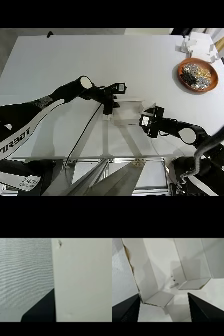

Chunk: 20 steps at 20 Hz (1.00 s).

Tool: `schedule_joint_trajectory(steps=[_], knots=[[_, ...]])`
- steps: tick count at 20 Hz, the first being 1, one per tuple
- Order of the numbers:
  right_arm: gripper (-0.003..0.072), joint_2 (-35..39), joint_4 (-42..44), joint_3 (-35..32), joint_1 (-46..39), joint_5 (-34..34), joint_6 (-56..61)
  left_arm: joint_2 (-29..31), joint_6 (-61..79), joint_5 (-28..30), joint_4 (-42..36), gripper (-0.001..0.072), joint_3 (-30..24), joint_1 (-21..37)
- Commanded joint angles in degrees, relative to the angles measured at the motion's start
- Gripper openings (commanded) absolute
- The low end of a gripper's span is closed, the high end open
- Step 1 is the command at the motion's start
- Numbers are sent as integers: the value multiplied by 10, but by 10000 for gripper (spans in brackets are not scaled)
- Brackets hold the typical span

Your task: Fold the box and place the chain.

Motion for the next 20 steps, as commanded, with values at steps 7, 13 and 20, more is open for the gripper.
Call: schedule_joint_trajectory(steps=[7,13,20], knots=[[628,-93,122,79,-76,64,-208,0,0,0,0,11,0,0],[628,-100,123,97,-96,108,-213,0,0,0,0,11,0,0],[628,-136,144,111,-150,161,-265,0,0,0,0,11,0,0]])
